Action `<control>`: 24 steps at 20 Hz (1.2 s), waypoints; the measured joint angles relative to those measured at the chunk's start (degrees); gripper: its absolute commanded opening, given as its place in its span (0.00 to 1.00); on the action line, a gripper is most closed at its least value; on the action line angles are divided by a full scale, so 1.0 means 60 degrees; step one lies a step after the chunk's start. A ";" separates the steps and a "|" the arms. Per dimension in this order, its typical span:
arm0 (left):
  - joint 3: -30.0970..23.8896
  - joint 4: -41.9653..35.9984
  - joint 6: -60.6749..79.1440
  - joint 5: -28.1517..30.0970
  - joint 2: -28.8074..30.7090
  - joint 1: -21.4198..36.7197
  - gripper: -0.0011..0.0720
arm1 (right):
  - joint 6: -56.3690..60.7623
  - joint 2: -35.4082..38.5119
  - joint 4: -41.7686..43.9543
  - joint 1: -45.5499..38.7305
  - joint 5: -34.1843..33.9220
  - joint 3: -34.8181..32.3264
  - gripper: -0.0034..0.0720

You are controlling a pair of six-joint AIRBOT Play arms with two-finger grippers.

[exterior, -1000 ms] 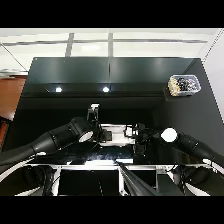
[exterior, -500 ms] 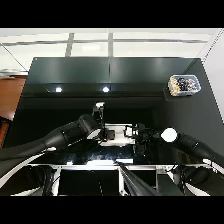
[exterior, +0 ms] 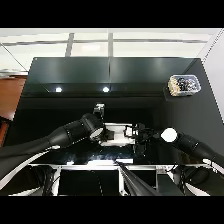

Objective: Fold the box and place the chain.

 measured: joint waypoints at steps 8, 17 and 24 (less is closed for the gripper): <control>0.0000 -0.0004 -0.0233 -0.0069 -0.0073 0.0000 0.39 | -0.0004 0.0000 0.0004 0.0000 0.0000 0.0000 0.69; 0.0004 -0.0178 -0.0346 0.0036 -0.0124 0.0000 0.06 | 0.0007 0.0000 0.0000 0.0000 0.0000 0.0000 0.69; 0.0011 -0.0386 -0.0339 0.0062 -0.0168 0.0007 0.07 | 0.0007 0.0000 0.0000 0.0000 0.0015 0.0000 0.69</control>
